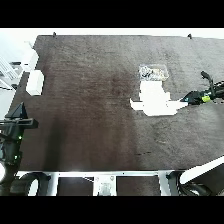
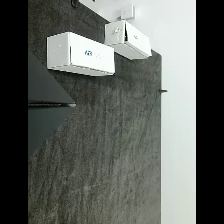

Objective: Fold the box and place the chain.

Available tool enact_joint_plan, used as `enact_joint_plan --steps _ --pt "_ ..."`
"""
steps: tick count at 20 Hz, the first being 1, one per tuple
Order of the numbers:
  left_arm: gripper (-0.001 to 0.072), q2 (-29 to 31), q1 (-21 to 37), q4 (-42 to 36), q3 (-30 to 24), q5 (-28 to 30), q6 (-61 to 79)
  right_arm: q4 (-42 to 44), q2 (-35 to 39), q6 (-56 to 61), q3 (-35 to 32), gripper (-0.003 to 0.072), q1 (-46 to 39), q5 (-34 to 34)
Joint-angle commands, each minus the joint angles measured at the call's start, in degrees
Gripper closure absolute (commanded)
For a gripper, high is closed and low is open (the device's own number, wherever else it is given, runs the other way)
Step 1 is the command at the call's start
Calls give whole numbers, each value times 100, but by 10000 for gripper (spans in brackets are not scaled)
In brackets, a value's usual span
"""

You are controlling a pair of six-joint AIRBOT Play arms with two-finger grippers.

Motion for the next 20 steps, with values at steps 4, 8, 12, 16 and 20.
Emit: enact_joint_plan --steps 4,8,12,16,20 --pt "688 2 0 2 -2 2 0 140 -212 -149 -146 200 271 -31" --pt "688 2 0 2 -2 2 0 310 -284 -356 -251 340 367 -31" --pt "688 2 0 2 -2 4 0 1248 -284 -903 -426 669 273 39" --pt "688 2 0 2 -2 4 0 1574 -92 -791 -846 672 269 323" --pt "688 2 0 2 -2 2 0 2503 647 -793 -2011 672 516 -417"
